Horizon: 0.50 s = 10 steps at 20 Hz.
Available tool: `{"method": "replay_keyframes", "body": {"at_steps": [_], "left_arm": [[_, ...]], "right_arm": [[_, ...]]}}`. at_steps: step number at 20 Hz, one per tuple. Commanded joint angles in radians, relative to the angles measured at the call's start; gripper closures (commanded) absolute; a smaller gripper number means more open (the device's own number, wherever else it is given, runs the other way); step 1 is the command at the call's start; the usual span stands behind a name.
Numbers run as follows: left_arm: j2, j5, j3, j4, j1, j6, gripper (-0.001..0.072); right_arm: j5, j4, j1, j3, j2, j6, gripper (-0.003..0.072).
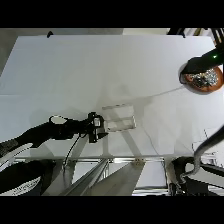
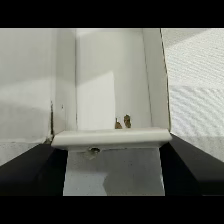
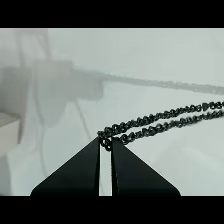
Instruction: Fold the box and place the chain.
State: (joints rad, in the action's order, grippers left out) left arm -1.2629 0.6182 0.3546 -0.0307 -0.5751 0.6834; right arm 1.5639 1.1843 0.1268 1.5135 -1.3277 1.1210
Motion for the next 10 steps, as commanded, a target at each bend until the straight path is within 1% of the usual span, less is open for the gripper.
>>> {"method": "replay_keyframes", "body": {"at_steps": [1, 3, 7, 10], "left_arm": [[0.001, 0.000, 0.000, 0.000, 0.000, 0.000, 0.0572], [0.001, 0.000, 0.000, 0.000, 0.000, 0.000, 0.0572], [0.001, 0.000, 0.000, 0.000, 0.000, 0.000, 0.0572], [0.001, 0.000, 0.000, 0.000, 0.000, 0.000, 0.0572]], "right_arm": [[0.036, -0.006, -0.109, -0.050, 0.090, 0.003, 0.0667], [0.013, -0.016, -0.153, -0.128, 0.167, 0.004, 0.0667], [-0.053, -0.074, -0.250, -0.327, 0.331, 0.004, 0.0667], [-0.107, -0.093, -0.347, -0.464, 0.415, 0.004, 0.0667]]}}
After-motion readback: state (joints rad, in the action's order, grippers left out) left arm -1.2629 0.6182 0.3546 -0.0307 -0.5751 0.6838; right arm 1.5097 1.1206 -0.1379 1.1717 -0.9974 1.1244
